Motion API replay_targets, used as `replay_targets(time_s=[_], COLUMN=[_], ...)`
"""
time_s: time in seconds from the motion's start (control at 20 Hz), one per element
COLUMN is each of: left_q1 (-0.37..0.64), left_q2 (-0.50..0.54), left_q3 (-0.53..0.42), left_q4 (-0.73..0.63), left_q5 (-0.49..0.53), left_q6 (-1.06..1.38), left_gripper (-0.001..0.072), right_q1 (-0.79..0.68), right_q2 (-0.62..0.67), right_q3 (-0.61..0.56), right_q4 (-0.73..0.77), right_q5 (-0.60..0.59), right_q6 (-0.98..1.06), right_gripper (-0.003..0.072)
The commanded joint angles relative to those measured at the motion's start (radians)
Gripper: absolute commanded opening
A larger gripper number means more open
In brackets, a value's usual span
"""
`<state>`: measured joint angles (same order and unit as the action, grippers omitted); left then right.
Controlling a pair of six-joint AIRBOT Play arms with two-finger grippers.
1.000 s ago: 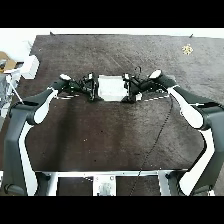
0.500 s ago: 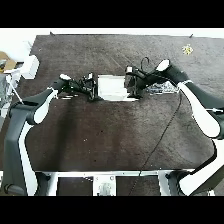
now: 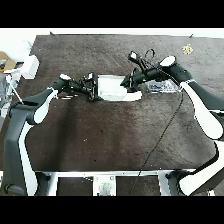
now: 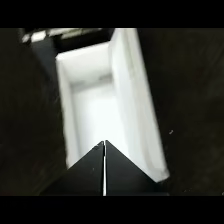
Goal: Fold the box and place the chain.
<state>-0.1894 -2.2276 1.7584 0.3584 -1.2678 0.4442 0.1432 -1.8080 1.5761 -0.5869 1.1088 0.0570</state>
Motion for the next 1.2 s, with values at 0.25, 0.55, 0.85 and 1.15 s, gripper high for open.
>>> replay_targets(time_s=[0.25,0.55,0.85,1.15], left_q1=[-0.001,-0.001,-0.001,-0.001], left_q2=[0.0,0.0,0.0,0.0], left_q3=[0.0,0.0,0.0,0.0], left_q4=[0.0,0.0,0.0,0.0], left_q5=[0.0,0.001,0.001,0.002], left_q6=[0.0,0.001,0.001,0.001], left_gripper=[0.0163,0.0163,0.0163,0.0163], right_q1=[0.0,0.0,0.0,-0.008], right_q2=[-0.1,-0.158,-0.168,-0.115], right_q3=[0.001,0.0,0.001,0.001], right_q4=[0.13,0.089,0.071,0.071], right_q5=[-0.266,-0.262,-0.256,-0.252], right_q6=[-0.047,-0.047,-0.066,-0.065], right_gripper=[0.0007,0.0007,0.0007,0.0007])
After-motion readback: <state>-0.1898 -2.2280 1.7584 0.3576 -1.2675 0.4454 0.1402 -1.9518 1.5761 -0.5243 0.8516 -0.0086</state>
